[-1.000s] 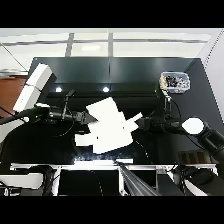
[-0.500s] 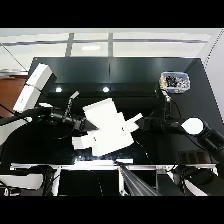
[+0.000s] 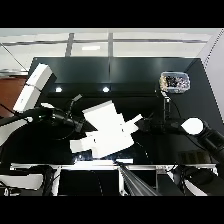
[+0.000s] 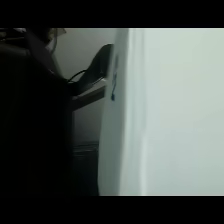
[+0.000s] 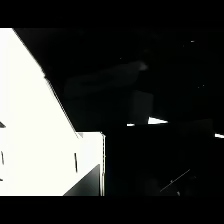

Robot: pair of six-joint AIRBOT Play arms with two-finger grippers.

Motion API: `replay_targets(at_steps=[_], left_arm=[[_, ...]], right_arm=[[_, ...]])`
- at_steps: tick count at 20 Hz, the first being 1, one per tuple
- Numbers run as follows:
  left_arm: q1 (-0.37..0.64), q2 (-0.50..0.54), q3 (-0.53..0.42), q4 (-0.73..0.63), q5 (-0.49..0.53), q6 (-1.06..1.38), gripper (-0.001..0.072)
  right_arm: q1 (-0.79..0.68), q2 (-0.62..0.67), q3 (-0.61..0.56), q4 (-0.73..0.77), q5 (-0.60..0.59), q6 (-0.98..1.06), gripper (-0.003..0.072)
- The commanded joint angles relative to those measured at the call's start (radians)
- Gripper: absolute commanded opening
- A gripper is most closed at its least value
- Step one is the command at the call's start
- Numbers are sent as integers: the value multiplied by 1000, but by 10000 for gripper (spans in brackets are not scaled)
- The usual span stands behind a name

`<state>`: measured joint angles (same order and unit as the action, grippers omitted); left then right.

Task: Fold the box and place the chain.

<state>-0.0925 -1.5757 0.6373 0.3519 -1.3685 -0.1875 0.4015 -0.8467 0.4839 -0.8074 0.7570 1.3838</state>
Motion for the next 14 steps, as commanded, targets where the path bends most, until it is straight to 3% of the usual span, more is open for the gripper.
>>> replay_targets(at_steps=[1,2,3,4,6,10,14], left_arm=[[2,-1,1,6,16,-2,31],[2,-1,2,6,24,-2,31],[2,-1,6,12,19,-3,30],[2,0,11,10,7,-3,29],[-3,2,31,11,-8,-3,27],[-55,51,89,116,12,44,25],[-138,194,96,239,142,92,24]], right_arm=[[0,1,0,-8,9,0,37],[-1,1,0,-15,9,0,223],[-4,1,0,-21,14,0,488],[-18,2,2,-24,31,0,644],[-76,11,29,-117,118,-7,651],[-219,30,178,-476,340,-62,651],[-252,30,225,-822,277,-97,651]])
